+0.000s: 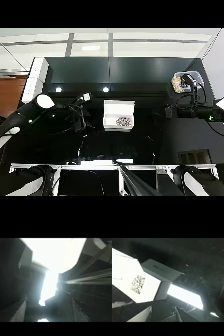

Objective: Fold the box and place the chain.

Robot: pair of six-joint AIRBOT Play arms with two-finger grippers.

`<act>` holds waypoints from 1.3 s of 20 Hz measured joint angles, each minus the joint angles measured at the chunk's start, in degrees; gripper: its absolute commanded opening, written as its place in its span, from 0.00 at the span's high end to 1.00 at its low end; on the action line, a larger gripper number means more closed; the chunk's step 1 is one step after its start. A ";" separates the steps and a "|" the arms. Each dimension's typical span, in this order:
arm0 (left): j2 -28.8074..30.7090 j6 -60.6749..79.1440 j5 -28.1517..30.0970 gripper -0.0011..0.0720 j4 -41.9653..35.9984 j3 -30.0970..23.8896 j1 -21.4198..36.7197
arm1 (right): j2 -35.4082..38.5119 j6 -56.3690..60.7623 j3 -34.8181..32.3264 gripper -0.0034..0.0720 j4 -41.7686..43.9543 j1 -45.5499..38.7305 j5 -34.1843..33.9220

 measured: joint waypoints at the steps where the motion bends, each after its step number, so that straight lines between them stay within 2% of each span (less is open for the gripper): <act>1: -1.20 4.13 0.26 0.00 -1.99 -0.07 -0.13 | 0.00 0.07 0.00 0.49 0.04 0.00 -0.02; 6: -5.90 17.53 3.04 0.01 -10.49 -0.20 -1.86 | 0.00 0.24 0.00 0.49 0.20 0.00 -0.07; 16: -10.82 22.05 5.29 0.02 -13.64 2.47 -5.11 | 0.00 0.22 0.00 0.49 0.11 0.00 -0.81; 17: -11.08 22.18 5.29 0.10 -13.68 2.62 -5.42 | 0.00 0.22 0.00 0.49 0.11 0.00 -0.94; 18: -11.26 22.18 5.27 0.34 -13.68 2.73 -5.60 | 0.00 0.22 0.00 0.49 0.07 0.00 -1.05; 19: -11.37 22.21 5.09 0.47 -13.68 2.82 -5.73 | 0.00 0.22 0.00 0.49 0.04 0.00 -1.18; 21: -11.54 22.21 4.63 0.51 -13.68 2.91 -5.95 | 0.00 0.22 0.00 0.48 0.04 0.00 -1.36; 22: -11.58 22.21 4.52 0.51 -13.68 2.93 -6.05 | 0.00 0.28 -0.02 0.36 0.04 0.02 -1.60; 23: -11.63 22.21 4.48 0.51 -13.70 2.97 -6.12 | -0.04 1.14 -0.02 0.00 0.04 0.15 -2.27; 26: -11.67 22.18 4.50 0.51 -13.75 2.97 -6.19 | -0.26 4.68 -0.07 0.00 1.07 2.62 -6.84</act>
